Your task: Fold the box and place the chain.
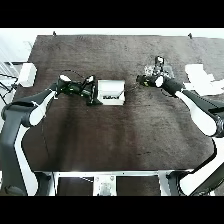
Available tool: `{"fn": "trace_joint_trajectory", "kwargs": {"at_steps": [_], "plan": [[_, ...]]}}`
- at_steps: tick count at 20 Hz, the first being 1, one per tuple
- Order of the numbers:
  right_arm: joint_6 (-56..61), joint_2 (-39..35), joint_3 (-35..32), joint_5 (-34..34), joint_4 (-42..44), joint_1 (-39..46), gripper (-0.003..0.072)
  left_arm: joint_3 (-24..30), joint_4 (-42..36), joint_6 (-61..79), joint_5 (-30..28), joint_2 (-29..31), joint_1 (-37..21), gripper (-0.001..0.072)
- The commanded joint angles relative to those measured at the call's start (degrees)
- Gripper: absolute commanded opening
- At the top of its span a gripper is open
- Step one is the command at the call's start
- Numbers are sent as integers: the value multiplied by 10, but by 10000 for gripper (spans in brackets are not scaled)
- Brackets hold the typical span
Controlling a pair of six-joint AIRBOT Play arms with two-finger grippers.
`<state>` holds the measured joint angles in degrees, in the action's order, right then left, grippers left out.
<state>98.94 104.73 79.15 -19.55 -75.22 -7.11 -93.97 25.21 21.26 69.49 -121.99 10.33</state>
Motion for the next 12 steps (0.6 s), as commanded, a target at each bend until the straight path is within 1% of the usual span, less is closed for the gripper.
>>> {"fn": "trace_joint_trajectory", "kwargs": {"at_steps": [1, 4, 7, 9, 12], "plan": [[-59, -56, 7, -78, 7, -10, 10, 0, 0, 0, 0, 0, 0, 527], [-106, -169, 7, -135, 6, -40, 10, 0, 0, 0, 0, 0, 0, 527], [-112, -254, 7, -178, -9, -68, 10, 0, 0, 0, 0, 0, 0, 527], [-112, -283, 7, -195, -9, -86, 10, 0, 0, 0, 0, 0, 0, 528], [-112, -306, 7, -202, -9, -118, 10, 0, 0, 0, 0, 0, 0, 527]]}}
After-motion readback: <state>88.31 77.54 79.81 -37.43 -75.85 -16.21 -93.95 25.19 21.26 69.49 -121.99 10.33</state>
